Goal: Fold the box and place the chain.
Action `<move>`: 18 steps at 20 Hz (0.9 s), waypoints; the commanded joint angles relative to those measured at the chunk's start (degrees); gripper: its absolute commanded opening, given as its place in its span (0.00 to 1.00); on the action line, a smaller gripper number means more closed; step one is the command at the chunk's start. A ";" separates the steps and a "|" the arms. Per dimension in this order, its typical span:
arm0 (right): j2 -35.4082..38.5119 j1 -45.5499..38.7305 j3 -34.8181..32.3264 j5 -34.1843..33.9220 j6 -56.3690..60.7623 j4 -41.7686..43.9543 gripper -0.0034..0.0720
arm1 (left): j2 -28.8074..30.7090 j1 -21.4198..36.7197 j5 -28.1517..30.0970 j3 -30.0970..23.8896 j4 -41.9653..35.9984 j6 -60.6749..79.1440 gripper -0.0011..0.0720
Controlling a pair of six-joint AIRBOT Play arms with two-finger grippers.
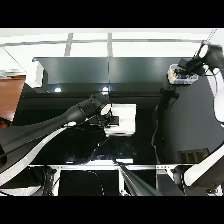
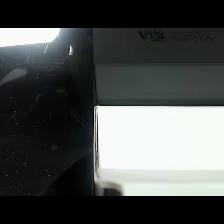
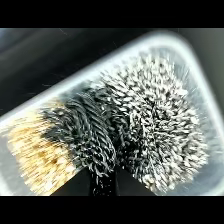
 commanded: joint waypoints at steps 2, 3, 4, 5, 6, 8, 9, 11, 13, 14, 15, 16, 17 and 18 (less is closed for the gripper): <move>10.84 0.00 0.31 1.46 -8.66 0.50 0.06 | 0.00 0.02 -0.04 0.04 0.00 0.02 0.06; 13.90 0.00 0.31 1.44 -9.51 0.94 0.06 | 0.00 0.02 -0.02 0.04 0.02 0.00 0.06; 17.29 0.02 0.39 1.42 -9.62 0.96 0.06 | 0.00 0.02 -0.04 0.04 0.04 0.02 0.06; 20.46 0.09 0.42 1.25 -9.62 1.25 0.06 | 0.00 0.02 -0.04 0.04 0.02 0.02 0.06; 23.85 0.20 0.59 1.05 -9.64 1.29 0.06 | 0.00 0.02 -0.04 0.02 0.02 0.02 0.06; 29.53 0.33 2.19 2.34 -9.64 1.40 0.06 | 0.00 0.02 -0.02 0.02 0.04 0.02 0.06; 31.82 0.39 3.45 3.98 -9.66 1.75 0.06 | 0.00 0.02 -0.02 0.02 0.04 0.02 0.06; 35.95 0.42 6.34 7.96 -10.21 3.82 0.06 | 0.00 0.02 -0.02 0.02 0.02 0.02 0.06; 39.93 0.42 7.74 10.97 -11.21 7.41 0.06 | 0.00 0.02 -0.07 0.02 0.02 0.02 0.06; 41.86 0.42 7.74 12.11 -11.72 9.20 0.06 | 0.00 0.02 -0.07 0.02 0.02 0.02 0.06; 43.80 0.42 7.74 13.57 -11.98 11.69 0.06 | 0.00 0.02 -0.13 0.02 0.02 0.02 0.06; 45.38 0.42 7.74 14.99 -12.68 14.38 0.06 | 0.00 0.02 -0.13 0.02 0.02 0.02 0.06; 46.86 0.42 7.74 16.83 -13.31 17.22 0.06 | 0.00 0.02 -0.15 0.02 0.02 0.02 0.06; 47.91 0.42 7.74 19.30 -13.81 19.74 0.06 | 0.00 0.02 -0.13 0.02 0.02 0.02 0.06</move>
